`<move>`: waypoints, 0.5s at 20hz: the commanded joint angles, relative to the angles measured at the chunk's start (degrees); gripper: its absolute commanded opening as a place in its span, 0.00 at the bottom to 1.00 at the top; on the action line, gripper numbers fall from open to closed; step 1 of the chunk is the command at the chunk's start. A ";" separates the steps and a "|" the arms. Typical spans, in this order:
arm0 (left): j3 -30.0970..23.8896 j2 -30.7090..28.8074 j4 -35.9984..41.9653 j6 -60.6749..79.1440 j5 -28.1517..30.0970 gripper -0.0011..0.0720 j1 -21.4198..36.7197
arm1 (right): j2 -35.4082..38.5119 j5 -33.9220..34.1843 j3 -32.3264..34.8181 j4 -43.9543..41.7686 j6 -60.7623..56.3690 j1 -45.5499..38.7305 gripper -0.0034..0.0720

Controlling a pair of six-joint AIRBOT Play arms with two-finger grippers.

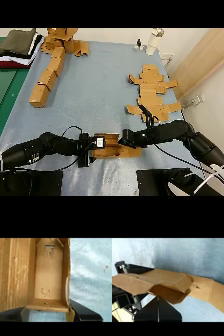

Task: Fold the box.

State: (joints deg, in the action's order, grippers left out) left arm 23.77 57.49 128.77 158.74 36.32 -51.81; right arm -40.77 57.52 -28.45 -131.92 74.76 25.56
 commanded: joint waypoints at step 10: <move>0.00 0.00 0.20 0.26 0.09 0.67 0.00 | -23.21 -10.51 -2.29 -5.88 21.77 0.15 0.04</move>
State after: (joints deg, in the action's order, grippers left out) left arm 23.77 57.52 128.99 159.00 36.36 -51.81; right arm -57.19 47.92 -30.06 -137.25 89.62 25.67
